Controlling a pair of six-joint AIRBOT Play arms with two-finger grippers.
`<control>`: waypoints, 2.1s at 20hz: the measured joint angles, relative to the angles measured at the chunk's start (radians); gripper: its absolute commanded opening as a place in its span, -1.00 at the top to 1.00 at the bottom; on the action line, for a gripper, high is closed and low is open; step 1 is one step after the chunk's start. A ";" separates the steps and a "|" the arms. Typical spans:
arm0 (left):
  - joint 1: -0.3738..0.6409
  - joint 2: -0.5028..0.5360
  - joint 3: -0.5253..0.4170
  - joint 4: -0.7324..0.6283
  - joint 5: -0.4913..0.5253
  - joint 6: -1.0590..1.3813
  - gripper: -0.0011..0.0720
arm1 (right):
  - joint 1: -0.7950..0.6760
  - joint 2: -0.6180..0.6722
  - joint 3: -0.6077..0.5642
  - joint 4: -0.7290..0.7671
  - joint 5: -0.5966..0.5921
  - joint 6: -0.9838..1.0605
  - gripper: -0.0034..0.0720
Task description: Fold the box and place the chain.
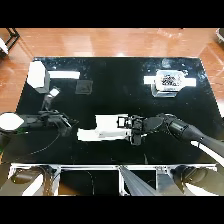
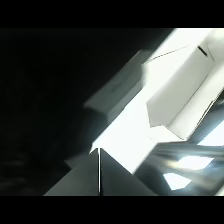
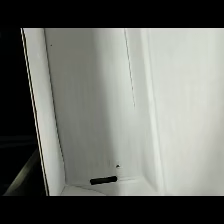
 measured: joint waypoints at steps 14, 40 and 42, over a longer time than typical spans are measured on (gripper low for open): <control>0.178 -0.184 -0.183 -0.080 0.000 -0.493 0.92 | 0.000 0.000 0.000 0.000 0.000 0.000 0.63; 0.005 -0.393 -0.108 -0.343 -0.032 -0.239 -0.67 | 0.000 0.000 0.000 0.003 0.018 0.013 0.63; 0.004 -0.392 -0.092 -0.347 -0.059 -0.245 -0.67 | 0.000 0.000 0.000 0.003 0.018 0.014 0.63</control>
